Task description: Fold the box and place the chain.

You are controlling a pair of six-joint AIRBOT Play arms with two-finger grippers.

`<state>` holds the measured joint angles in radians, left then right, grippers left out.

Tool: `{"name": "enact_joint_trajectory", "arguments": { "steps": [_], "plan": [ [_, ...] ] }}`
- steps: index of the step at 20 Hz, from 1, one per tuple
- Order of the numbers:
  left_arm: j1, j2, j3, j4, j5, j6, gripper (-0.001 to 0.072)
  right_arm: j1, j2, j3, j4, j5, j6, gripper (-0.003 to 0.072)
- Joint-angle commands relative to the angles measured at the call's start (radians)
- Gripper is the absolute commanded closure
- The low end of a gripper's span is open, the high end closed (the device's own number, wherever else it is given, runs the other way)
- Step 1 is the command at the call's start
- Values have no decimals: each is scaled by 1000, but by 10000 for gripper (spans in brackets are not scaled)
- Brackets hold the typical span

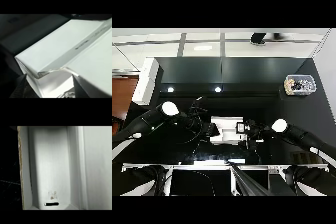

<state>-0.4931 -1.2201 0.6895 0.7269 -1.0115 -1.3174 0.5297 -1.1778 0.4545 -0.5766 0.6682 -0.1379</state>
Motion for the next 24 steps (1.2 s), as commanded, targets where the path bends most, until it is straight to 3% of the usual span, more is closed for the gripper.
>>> {"name": "enact_joint_trajectory", "arguments": {
  "steps": [1, 6, 7, 8, 9, 13, 18, 24],
  "plan": [
    [-44, 1, 50, 93, -7, -158, 86, 1, 0, 0, 0, 0, 0, 380],
    [-117, 1, 97, 255, -17, -357, 88, 1, 0, 0, 0, 0, 0, 380],
    [-136, 1, 103, 293, -17, -405, 166, 1, 0, 0, 0, 0, 0, 380],
    [-154, 1, 108, 324, -13, -443, 290, 1, 0, 0, 0, 0, 0, 380],
    [-172, 1, 109, 344, 1, -473, 314, 0, 0, 0, 0, 0, 0, 380],
    [-235, 0, 109, 421, 42, -593, 313, 1, 0, 0, 0, 0, 0, 380],
    [-253, -1, 115, 480, 34, -631, 296, 1, 0, 0, 0, 0, 0, 380],
    [-320, -16, 142, 647, 2, -824, 297, 1, 0, 0, 0, 0, 0, 380]
  ]
}}
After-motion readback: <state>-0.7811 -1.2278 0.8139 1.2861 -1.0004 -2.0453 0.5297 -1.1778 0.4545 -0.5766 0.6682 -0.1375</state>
